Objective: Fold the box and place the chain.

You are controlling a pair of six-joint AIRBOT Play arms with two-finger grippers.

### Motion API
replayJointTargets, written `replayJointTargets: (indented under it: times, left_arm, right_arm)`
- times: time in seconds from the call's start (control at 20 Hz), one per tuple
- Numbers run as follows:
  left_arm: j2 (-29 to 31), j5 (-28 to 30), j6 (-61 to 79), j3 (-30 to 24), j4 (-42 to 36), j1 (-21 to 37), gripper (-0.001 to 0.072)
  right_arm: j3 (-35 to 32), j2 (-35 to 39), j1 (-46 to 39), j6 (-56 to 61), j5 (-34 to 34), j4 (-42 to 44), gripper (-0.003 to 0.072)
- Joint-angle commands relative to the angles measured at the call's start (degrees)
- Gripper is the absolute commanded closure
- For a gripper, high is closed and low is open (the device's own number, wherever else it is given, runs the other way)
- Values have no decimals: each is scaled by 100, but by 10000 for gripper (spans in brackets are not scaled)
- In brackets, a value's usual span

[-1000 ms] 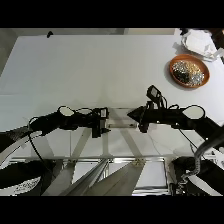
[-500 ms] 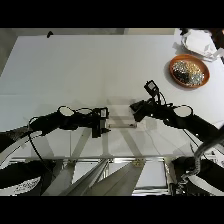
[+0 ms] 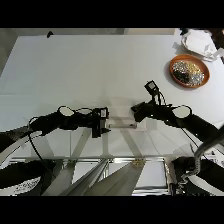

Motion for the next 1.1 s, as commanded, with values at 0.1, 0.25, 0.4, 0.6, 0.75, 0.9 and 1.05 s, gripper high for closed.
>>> replayJointTargets:
  times: [0.1, 0.25, 0.4, 0.6, 0.75, 0.9, 1.05]
  left_arm:
    - [4, 2, 0, 2, -4, 4, 698]
    - [4, 2, 0, 2, -4, 4, 698]
    - [4, 2, 0, 2, -4, 4, 698]
    - [4, 2, -2, 2, -4, 4, 698]
    - [4, 2, 0, 2, -4, 4, 698]
    - [4, 2, 0, 2, -4, 4, 698]
    - [4, 2, 0, 2, -4, 4, 698]
  right_arm:
    - [0, 7, 7, 645, 140, -658, 671]
    - [2, 57, 7, 645, 94, -619, 671]
    - [2, 149, 7, 643, 164, -592, 671]
    - [2, 688, 7, 623, 236, -599, 671]
    - [2, 1193, 7, 623, 575, -743, 671]
    - [2, 1499, 7, 625, 1235, -1401, 671]
    - [2, 1550, 7, 623, 1939, -2083, 671]
